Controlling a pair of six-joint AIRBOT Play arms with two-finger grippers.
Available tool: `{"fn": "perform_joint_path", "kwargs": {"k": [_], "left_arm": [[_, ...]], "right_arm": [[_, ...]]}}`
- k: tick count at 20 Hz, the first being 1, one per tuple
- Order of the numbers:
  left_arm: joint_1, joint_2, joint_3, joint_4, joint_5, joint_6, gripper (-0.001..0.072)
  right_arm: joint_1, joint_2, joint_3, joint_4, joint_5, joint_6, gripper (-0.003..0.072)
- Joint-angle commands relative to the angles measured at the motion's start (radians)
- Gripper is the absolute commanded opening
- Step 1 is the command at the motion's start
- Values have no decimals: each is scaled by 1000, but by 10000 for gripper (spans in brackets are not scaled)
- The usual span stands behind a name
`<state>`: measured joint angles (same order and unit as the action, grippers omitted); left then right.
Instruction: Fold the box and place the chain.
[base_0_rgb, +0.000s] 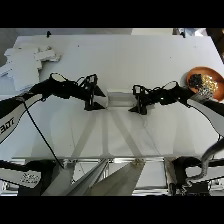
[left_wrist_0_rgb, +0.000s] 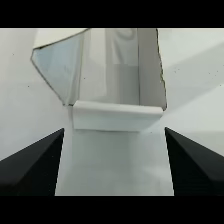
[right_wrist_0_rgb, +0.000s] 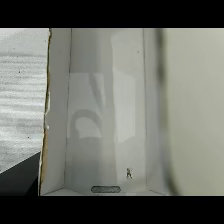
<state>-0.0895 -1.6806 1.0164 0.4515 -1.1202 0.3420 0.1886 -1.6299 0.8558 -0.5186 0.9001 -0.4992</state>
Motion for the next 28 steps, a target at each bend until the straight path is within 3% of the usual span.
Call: {"fn": "perform_joint_path", "kwargs": {"k": [1, 11, 18, 28], "left_arm": [[-28, -12, -4, -17, 11, 22, 704], [-56, -27, -5, -111, 70, 40, 701], [-27, 8, -5, 10, 21, 32, 700], [14, 20, -5, 8, 77, 88, 703]], "right_arm": [[0, 0, 1, 0, 1, 0, 403], [0, 0, 1, 0, 1, 0, 403], [0, 0, 1, 0, 1, 0, 403], [0, 0, 1, 0, 1, 0, 403]]}}
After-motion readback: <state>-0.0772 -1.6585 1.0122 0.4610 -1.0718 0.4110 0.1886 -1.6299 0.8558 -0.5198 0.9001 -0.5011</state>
